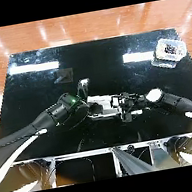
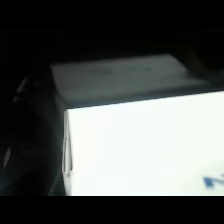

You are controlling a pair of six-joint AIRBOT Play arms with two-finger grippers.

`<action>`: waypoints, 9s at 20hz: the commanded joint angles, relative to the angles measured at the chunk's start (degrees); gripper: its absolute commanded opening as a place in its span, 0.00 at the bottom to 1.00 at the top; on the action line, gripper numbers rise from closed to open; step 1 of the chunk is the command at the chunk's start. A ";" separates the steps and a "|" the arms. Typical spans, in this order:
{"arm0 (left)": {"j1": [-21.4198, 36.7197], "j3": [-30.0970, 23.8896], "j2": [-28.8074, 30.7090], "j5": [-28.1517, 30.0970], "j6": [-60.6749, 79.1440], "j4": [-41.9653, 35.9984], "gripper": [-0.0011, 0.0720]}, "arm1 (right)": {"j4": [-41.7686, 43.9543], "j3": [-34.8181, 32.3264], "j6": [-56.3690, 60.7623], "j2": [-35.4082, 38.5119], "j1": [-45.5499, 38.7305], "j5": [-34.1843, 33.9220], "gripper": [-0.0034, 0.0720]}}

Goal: Fold the box and place the chain.

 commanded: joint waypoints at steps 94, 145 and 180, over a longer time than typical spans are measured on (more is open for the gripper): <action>-0.20 4.72 -2.89 11.04 -8.81 5.99 0.04 | -1.55 -1.66 7.15 6.71 1.55 -2.80 0.22; -0.20 4.72 -2.89 9.92 -9.92 8.07 0.04 | -20.28 1.42 85.92 6.84 -40.09 31.93 0.08; -0.31 4.72 -2.89 9.53 -9.88 6.47 0.04 | -2.49 2.82 82.44 3.06 -24.98 29.29 0.87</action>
